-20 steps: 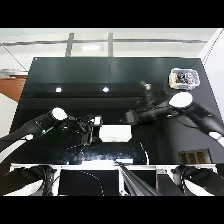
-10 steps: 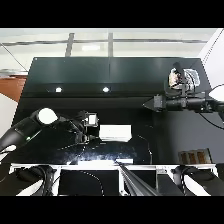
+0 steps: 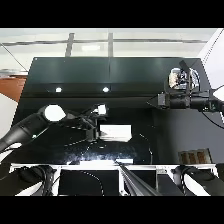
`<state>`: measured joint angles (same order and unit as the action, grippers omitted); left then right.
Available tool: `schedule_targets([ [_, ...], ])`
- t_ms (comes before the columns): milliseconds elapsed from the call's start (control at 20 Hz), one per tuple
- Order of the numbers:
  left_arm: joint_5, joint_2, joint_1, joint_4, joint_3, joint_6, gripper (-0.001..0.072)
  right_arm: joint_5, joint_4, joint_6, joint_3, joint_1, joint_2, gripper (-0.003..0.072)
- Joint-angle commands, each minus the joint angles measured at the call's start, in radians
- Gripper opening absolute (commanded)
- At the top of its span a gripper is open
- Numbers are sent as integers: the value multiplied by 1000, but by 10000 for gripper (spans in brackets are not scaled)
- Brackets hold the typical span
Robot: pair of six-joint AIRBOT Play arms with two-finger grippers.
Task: Fold the box and place the chain.
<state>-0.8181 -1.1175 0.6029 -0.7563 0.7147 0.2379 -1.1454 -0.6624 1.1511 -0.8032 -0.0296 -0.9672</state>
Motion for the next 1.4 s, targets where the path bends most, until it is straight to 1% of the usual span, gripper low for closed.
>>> schedule_targets([
  [0, 63, -73, 71, 20, 42, 34, 718, 6, -4, 0, 0, 2, 1, 35],
  [250, 75, -122, 95, 21, 45, 36, 717, 11, -5, 0, 0, 2, 1, 35],
  [500, 72, -124, 95, 20, 45, 36, 717, 13, -5, 0, 0, 2, 1, 35],
  [750, 32, -137, 95, -2, 45, 36, 717, 22, -5, 0, 0, 2, 1, 34],
  [1200, 39, -138, 95, -4, 45, 36, 716, 24, -5, 0, 0, 1, 1, 34],
  [1350, 56, -143, 96, -34, 45, 36, 716, 28, -5, 0, 0, 1, 0, 35],
])
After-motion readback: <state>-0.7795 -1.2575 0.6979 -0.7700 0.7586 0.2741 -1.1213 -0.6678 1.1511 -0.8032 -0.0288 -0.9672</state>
